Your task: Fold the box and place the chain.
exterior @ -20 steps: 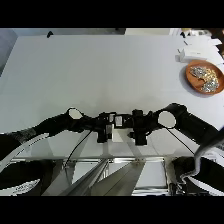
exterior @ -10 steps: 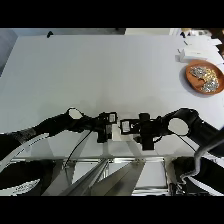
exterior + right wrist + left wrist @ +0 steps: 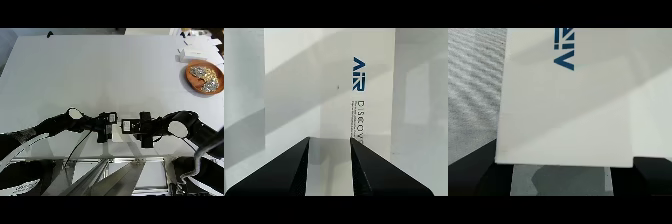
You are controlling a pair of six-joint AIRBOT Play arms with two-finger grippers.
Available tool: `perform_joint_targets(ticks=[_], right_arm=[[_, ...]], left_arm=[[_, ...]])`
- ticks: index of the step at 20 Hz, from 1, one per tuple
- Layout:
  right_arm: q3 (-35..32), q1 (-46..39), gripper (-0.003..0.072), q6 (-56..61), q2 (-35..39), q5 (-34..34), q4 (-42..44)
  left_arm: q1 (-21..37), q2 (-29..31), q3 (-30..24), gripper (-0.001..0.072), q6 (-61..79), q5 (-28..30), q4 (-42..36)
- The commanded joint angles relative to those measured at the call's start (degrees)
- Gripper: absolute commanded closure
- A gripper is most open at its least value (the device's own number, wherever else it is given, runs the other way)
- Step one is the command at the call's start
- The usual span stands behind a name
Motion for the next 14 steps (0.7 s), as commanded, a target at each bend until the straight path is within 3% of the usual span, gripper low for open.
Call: perform_joint_targets(ticks=[1, 3, 6, 9, 14], right_arm=[[-0.1, 0.0, 0.0426, 0.1, -0.5, 0.7, 1.4], [-0.1, 0.0, 0.0419, 0.9, -0.3, 1.5, 1.9], [-0.1, 0.0, 0.0342, 4.5, 0.0, 2.3, -1.7], [-0.1, -0.5, 0.0342, 8.0, 1.4, 5.9, -6.3], [-0.1, -7.1, 0.0341, 8.9, 3.1, 9.2, -6.2]], left_arm=[[0.0, 0.0, 0.0, 0.0598, 0.0, 0.0, 0.0], [0.0, 0.0, 0.0, 0.0598, 0.0, 0.0, 0.0], [0.0, 0.0, 0.0, 0.0598, 0.0, 0.0, 0.0], [0.0, 0.0, 0.0, 0.0598, 0.0, 0.0, 0.0], [0.0, 0.0, 0.0, 0.0598, 0.0, 0.0, 0.0]])
